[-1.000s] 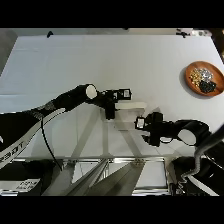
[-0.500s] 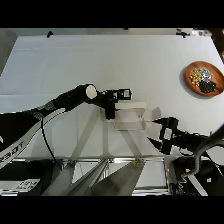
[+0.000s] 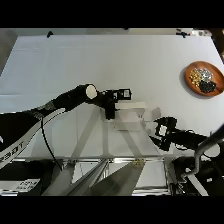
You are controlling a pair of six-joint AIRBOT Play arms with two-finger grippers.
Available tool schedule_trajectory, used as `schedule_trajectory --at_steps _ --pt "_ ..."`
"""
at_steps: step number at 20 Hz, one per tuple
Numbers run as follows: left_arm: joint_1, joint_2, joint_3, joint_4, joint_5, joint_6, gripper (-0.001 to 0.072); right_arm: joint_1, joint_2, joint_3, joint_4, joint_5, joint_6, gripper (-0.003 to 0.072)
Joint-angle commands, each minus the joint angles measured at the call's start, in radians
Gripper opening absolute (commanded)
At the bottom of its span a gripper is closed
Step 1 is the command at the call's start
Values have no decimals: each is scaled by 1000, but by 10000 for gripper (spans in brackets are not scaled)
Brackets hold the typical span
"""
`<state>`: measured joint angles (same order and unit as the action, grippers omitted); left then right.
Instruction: Fold the box and place the chain.
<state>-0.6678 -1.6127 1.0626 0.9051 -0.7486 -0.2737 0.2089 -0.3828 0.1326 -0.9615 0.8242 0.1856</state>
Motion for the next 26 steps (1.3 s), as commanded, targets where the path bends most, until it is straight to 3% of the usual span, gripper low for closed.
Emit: schedule_trajectory --at_steps 1,6,10,18,26 --pt "-1 0 1 0 0 0 14 24 -87 -2 9 -72 -65 687" --pt "-1 0 1 0 0 0 14 79 -198 -1 149 -207 -157 687" --pt "-1 0 1 0 0 0 14 79 -261 10 158 -285 -161 687" --pt "-1 0 1 0 0 0 14 79 -296 43 243 -290 -191 688" --pt "-1 0 1 0 0 0 14 66 -450 170 237 -272 -190 690"
